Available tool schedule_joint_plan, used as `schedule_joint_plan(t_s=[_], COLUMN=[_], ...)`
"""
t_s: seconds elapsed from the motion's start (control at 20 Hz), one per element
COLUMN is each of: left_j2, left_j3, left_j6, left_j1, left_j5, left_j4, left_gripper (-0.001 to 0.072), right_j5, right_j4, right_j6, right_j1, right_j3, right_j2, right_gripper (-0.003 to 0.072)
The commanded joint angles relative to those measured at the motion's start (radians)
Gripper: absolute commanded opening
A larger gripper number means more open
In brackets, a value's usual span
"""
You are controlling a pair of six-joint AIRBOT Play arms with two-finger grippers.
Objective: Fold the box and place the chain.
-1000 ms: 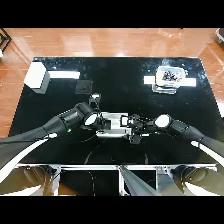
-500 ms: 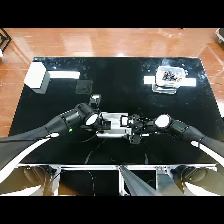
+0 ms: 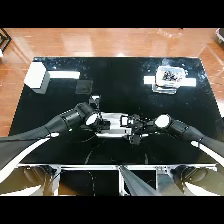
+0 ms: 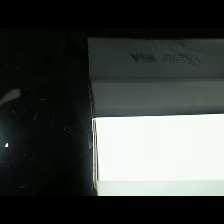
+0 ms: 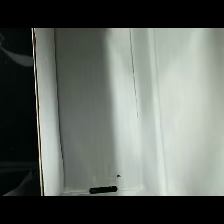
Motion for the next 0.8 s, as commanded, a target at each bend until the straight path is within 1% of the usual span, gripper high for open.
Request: schedule_joint_plan(t_s=[0.0, 0.15, 0.2, 0.25, 0.3, 0.35, 0.45, 0.75], left_j2=[-0.001, 0.000, 0.003, 0.004, 0.004, 0.005, 0.005, 0.003], left_j3=[0.001, 0.004, 0.006, 0.012, 0.021, 0.031, 0.035, 0.031], left_j6=[0.014, 0.014, 0.014, 0.012, 0.005, 0.004, 0.002, 0.002], left_j1=[0.000, 0.000, 0.000, 0.000, 0.003, 0.008, 0.018, 0.022], left_j5=[-0.005, -0.010, -0.012, -0.024, -0.040, -0.063, -0.076, -0.070], left_j4=[-0.031, -0.031, -0.027, -0.017, -0.006, 0.004, 0.009, 0.014], left_gripper=[0.0023, 0.0025, 0.0117, 0.0355, 0.0522, 0.0565, 0.0565, 0.0560], right_j5=[-0.002, -0.002, -0.002, -0.002, -0.002, -0.002, -0.002, -0.002], right_j4=[0.000, 0.000, 0.000, 0.000, 0.000, 0.000, 0.000, 0.000], right_j6=[0.000, 0.000, 0.000, 0.000, 0.000, 0.000, 0.000, 0.000], right_j1=[0.001, 0.001, 0.001, 0.001, 0.001, 0.001, 0.001, 0.001], right_j3=[0.000, 0.000, 0.000, 0.000, 0.000, 0.000, 0.000, 0.000], right_j2=[0.000, 0.000, 0.000, 0.000, 0.000, 0.000, 0.000, 0.000], right_gripper=[0.0305, 0.0305, 0.0305, 0.0305, 0.0305, 0.0305, 0.0305, 0.0305])
